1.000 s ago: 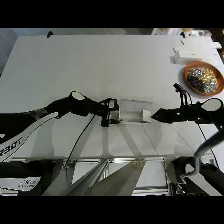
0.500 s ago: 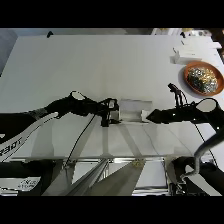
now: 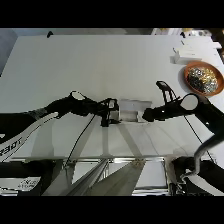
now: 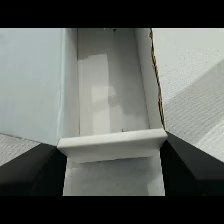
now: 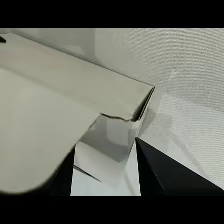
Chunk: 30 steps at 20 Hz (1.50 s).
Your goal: Fold the box and place the chain.
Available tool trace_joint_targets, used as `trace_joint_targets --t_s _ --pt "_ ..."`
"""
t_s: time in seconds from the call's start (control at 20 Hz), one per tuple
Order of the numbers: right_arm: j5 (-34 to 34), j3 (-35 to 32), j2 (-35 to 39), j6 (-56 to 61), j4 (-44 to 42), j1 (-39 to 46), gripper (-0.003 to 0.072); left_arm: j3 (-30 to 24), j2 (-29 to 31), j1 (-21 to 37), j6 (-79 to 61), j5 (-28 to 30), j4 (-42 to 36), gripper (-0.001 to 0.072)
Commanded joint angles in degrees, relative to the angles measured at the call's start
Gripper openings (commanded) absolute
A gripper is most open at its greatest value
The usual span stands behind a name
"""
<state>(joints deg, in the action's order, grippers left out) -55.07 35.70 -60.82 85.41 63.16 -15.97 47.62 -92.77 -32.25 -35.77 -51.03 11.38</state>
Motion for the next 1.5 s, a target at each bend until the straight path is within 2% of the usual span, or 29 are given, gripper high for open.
trace_joint_targets --t_s 0.0,0.2,0.4,0.75,0.85,1.0,1.1,1.35,1.4,1.45 --pt "0.44 2.16 -2.54 9.66 7.45 -4.61 0.0420 0.02 0.02 0.02 -0.02 0.00 -0.02 0.0103" --pt "0.66 2.62 -2.73 16.06 12.24 -5.77 0.0403 0.02 0.00 0.02 -0.02 -0.02 -0.02 0.0103" --pt "0.35 3.04 -3.72 18.43 13.33 -5.88 0.0400 0.02 0.00 0.02 -0.02 0.00 -0.02 0.0103" --pt "-0.15 7.63 -9.70 21.38 16.57 -11.30 0.0398 0.02 0.00 0.02 -0.02 -0.02 -0.02 0.0103" --pt "-1.51 7.63 -10.60 22.47 17.42 -11.61 0.0343 0.02 0.00 0.02 -0.02 -0.02 -0.02 0.0103" --pt "-3.91 7.63 -11.89 26.08 20.50 -12.07 0.0329 0.02 0.00 0.02 -0.02 -0.02 -0.02 0.0103" --pt "-3.98 7.65 -12.46 26.47 21.00 -12.70 0.0282 0.02 0.00 0.02 -0.02 -0.02 -0.02 0.0103" --pt "-4.11 7.76 -13.11 26.88 21.11 -13.94 0.0135 0.02 0.00 0.02 -0.02 -0.02 -0.02 0.0103" --pt "-4.22 7.74 -13.11 26.88 21.16 -13.97 0.0057 0.02 0.00 0.02 -0.02 -0.02 -0.02 0.0103" --pt "-4.31 7.74 -13.11 26.88 21.16 -13.97 0.0015 0.02 0.02 0.02 -0.02 -0.02 -0.02 0.0103"
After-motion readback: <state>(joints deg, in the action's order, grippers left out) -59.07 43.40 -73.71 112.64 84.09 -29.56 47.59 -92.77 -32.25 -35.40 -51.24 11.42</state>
